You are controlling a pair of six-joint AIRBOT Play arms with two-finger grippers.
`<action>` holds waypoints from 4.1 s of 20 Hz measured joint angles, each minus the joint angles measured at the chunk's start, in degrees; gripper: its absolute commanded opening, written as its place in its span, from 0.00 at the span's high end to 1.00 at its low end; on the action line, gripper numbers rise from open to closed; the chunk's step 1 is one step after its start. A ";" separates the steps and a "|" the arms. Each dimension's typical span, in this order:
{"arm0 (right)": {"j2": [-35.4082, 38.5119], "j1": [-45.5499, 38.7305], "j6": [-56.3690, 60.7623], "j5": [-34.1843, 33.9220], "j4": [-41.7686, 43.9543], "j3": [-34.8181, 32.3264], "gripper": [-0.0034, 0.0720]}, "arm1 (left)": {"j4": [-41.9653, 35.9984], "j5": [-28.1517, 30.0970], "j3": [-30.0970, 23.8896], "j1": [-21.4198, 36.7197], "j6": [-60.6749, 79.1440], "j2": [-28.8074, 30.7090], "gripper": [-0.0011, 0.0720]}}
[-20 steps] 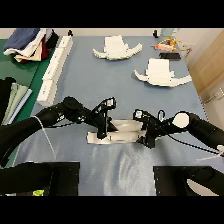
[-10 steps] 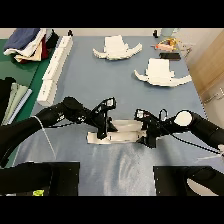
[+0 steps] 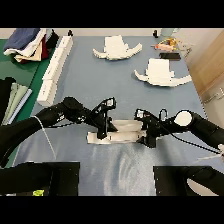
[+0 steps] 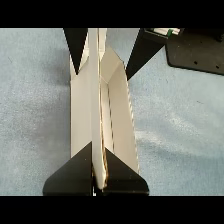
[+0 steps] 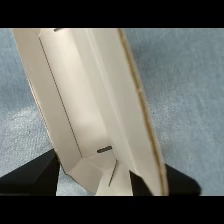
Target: Fold the box.
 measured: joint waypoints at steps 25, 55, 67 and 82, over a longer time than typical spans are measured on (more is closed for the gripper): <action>-0.07 0.07 -10.88 -6.45 1.46 -3.89 0.11 | -0.02 0.07 0.00 -0.02 0.00 0.00 0.97; -1.49 0.11 -17.97 -8.52 6.62 -5.79 0.27 | -0.02 0.04 0.00 0.02 -0.02 0.00 0.97; -1.70 0.13 -18.21 -8.63 5.90 -5.97 0.27 | -0.02 0.00 0.00 0.02 -0.02 0.00 0.97; -1.70 0.13 -17.81 -8.52 5.53 -5.97 0.27 | 0.00 -0.02 0.00 0.02 -0.02 0.00 0.97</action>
